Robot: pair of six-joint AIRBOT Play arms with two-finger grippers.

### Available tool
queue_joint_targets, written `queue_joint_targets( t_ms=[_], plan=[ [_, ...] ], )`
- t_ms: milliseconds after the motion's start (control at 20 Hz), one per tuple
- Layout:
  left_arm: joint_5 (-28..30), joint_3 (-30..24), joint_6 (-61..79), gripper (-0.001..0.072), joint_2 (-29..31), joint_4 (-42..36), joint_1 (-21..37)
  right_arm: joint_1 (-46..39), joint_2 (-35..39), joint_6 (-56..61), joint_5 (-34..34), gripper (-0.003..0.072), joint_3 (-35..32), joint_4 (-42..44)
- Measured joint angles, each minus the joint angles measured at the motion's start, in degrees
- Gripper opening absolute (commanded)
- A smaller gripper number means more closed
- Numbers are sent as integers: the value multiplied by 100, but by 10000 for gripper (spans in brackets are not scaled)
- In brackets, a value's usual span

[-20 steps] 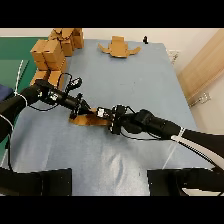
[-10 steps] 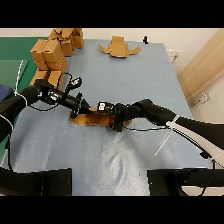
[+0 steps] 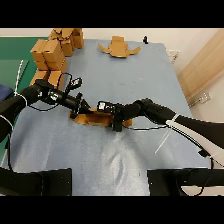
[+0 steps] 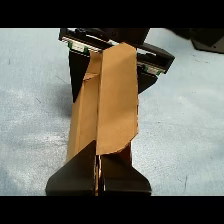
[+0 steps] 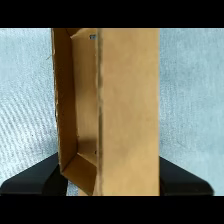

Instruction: Fold the box.

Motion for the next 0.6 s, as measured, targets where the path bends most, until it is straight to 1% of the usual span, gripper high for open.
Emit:
queue_joint_targets(
  t_ms=[250,450,500,550,600],
  plan=[
    [39,0,0,14,0,-9,0,-2,-144,-37,24,577,11,101],
    [87,0,-2,15,0,-7,0,-2,-188,-42,20,273,15,144],
    [94,0,-2,18,0,-4,0,-2,-197,-44,17,162,15,146],
    [109,2,-2,258,0,-4,0,-2,-201,-48,17,113,17,153],
    [227,4,-13,641,-2,-2,0,-2,-205,-50,17,102,15,166]
  ],
)
